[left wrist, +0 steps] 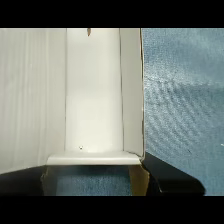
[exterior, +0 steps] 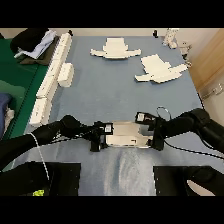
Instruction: Fold the box.
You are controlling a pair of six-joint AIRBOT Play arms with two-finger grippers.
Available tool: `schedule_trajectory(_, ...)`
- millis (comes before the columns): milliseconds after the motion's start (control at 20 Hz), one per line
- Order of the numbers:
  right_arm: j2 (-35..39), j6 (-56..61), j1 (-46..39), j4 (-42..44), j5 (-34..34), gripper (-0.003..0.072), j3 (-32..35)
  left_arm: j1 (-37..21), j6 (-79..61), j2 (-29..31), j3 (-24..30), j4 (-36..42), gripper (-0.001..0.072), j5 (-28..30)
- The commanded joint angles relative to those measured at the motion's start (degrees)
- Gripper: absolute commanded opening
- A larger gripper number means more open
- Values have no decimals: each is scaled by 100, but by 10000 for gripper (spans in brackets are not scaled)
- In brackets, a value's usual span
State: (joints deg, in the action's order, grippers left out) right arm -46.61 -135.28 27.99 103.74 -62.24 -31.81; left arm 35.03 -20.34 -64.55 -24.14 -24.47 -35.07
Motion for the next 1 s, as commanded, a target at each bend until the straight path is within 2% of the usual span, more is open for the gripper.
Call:
schedule_trajectory(0,586,3101,-2,92,-828,646,-358,0,2,-4,-2,0,534,0)
schedule_trajectory(100,529,3851,13,1576,-557,268,-319,0,2,-4,-2,2,534,2)
schedule_trajectory(200,293,3985,131,2323,323,241,-262,0,4,-2,-2,0,534,2)
schedule_trajectory(250,125,4188,205,2356,892,161,-262,0,2,-4,-2,2,534,2)
schedule_trajectory(350,-282,4343,243,2356,1768,143,-297,0,4,-2,-2,0,534,2)
schedule_trajectory(400,-527,4341,205,2337,1928,140,-374,0,2,-4,-2,2,534,2)
schedule_trajectory(450,-809,4332,168,2280,1980,48,-492,0,2,-4,-2,2,534,2)
schedule_trajectory(500,-1060,4325,155,2188,1987,25,-619,0,2,-2,-2,2,534,0)
schedule_trajectory(750,-2103,4074,162,2144,1980,25,-1014,0,2,-2,-2,2,534,2)
schedule_trajectory(950,-2549,4009,179,2162,1956,25,-1036,0,2,-2,-2,2,534,2)
